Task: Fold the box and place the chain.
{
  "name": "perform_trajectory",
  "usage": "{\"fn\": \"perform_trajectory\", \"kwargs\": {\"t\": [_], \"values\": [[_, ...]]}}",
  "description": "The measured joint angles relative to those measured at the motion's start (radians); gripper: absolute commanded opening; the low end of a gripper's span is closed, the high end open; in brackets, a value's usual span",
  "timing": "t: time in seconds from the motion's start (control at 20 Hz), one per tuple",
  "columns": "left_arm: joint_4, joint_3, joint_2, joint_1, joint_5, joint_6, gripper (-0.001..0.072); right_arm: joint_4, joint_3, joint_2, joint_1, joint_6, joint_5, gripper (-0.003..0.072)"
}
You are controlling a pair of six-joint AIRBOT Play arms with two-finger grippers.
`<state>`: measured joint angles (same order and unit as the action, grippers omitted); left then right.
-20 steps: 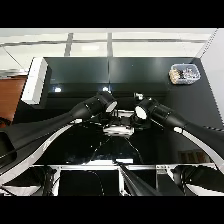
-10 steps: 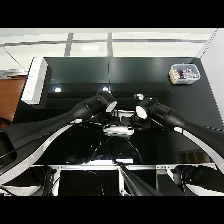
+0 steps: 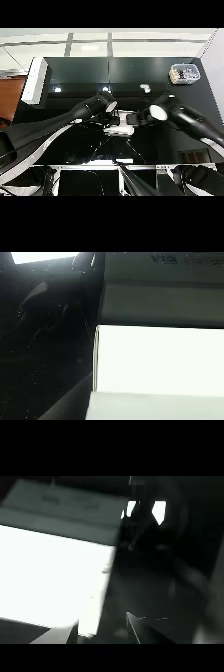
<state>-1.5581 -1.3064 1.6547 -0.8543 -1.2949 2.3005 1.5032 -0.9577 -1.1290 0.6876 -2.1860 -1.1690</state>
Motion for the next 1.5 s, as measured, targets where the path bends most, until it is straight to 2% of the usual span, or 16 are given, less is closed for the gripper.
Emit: {"fn": "perform_trajectory", "kwargs": {"t": [0.2,0.3,0.35,0.4,0.5,0.65,0.75,0.85,1.05,1.2,1.25,1.35,1.5], "values": [[0.000,0.000,0.000,0.000,0.001,0.000,0.0026,0.354,0.004,0.125,-0.070,0.084,-0.052,0.0339],[0.000,0.000,0.000,0.000,0.001,0.000,0.0025,0.500,0.027,0.150,-0.166,0.122,0.029,0.0344],[0.000,0.000,0.000,0.000,0.001,0.000,0.0026,0.541,0.045,0.154,-0.222,0.132,0.098,0.0565],[0.000,0.000,0.000,0.000,0.001,0.000,0.0026,0.570,0.068,0.153,-0.289,0.133,0.191,0.0718],[0.000,0.000,0.000,0.000,0.001,0.000,0.0026,0.566,0.100,0.119,-0.425,0.108,0.348,0.0717],[0.000,0.000,0.000,0.000,0.001,0.000,0.0026,0.445,0.095,0.002,-0.610,0.087,0.481,0.0715],[0.000,0.000,0.000,0.000,0.001,0.000,0.0025,0.351,0.000,-0.113,-0.712,0.095,0.507,0.0715],[0.000,0.000,0.000,0.000,0.001,0.000,0.0026,0.276,-0.182,-0.259,-0.789,0.112,0.451,0.0715],[0.000,0.000,0.000,0.000,0.001,0.000,0.0026,0.192,-0.688,-0.603,-0.874,0.148,0.185,0.0715],[0.000,0.000,0.000,0.000,0.000,0.000,0.0026,0.156,-0.962,-0.801,-0.900,0.171,0.052,0.0713],[0.000,0.000,0.000,0.000,0.000,0.000,0.0026,0.140,-1.013,-0.848,-0.908,0.171,0.031,0.0713],[0.000,0.000,0.000,0.000,0.000,0.000,0.0026,0.113,-1.079,-0.918,-0.927,0.170,0.012,0.0611],[0.000,0.000,0.000,0.000,0.000,0.000,0.0026,0.074,-1.122,-0.980,-0.951,0.167,0.005,0.0611]]}}
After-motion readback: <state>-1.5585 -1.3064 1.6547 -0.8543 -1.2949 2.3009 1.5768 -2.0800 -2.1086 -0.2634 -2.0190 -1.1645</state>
